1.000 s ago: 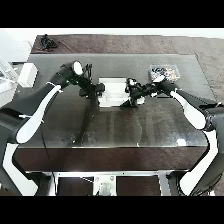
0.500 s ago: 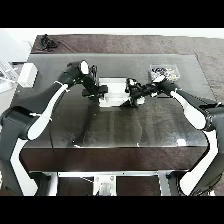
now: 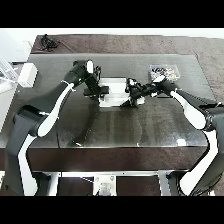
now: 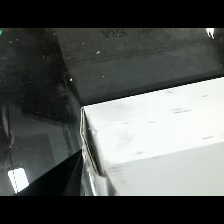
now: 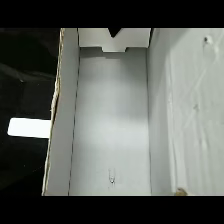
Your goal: Fold the box and place the chain.
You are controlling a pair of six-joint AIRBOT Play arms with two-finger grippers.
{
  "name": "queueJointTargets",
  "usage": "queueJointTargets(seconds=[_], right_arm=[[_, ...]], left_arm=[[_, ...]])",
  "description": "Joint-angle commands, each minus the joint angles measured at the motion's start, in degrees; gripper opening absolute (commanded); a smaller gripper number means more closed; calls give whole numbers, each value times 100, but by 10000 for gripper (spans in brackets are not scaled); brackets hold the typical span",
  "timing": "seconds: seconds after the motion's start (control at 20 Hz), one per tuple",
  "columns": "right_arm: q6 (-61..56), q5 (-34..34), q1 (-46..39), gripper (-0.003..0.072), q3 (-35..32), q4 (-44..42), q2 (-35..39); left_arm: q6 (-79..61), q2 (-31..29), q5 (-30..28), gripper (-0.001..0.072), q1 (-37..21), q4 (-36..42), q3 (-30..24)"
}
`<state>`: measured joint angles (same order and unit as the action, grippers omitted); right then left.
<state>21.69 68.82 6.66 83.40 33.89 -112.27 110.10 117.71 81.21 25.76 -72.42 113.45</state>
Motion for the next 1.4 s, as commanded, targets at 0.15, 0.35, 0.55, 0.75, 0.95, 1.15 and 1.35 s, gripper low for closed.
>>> queueJointTargets(seconds=[0.15, 0.35, 0.55, 0.75, 0.95, 1.15, 1.35], right_arm=[[-2, 2, 4, 586, -2, -2, 2], [-2, 2, 4, 586, -2, -2, 2], [-2, 2, 4, 586, -2, -2, 2], [-2, 2, 4, 586, -2, -2, 2], [-2, 2, 4, 586, -2, 0, 2], [-2, 2, 4, 586, -2, 0, 2], [0, 2, 4, 586, -2, -22, 2]], left_arm=[[44, 151, 262, 127, 101, -291, 186], [-4, 151, 297, 22, 138, -350, 186], [-61, 149, 236, 23, 138, -330, 186], [-111, 120, 234, 546, 136, -328, 203], [-424, -13, 354, 546, 24, -229, 378], [-1241, -527, 664, 546, -153, -164, 393], [-3180, -1067, 619, 545, -387, 166, 367]])
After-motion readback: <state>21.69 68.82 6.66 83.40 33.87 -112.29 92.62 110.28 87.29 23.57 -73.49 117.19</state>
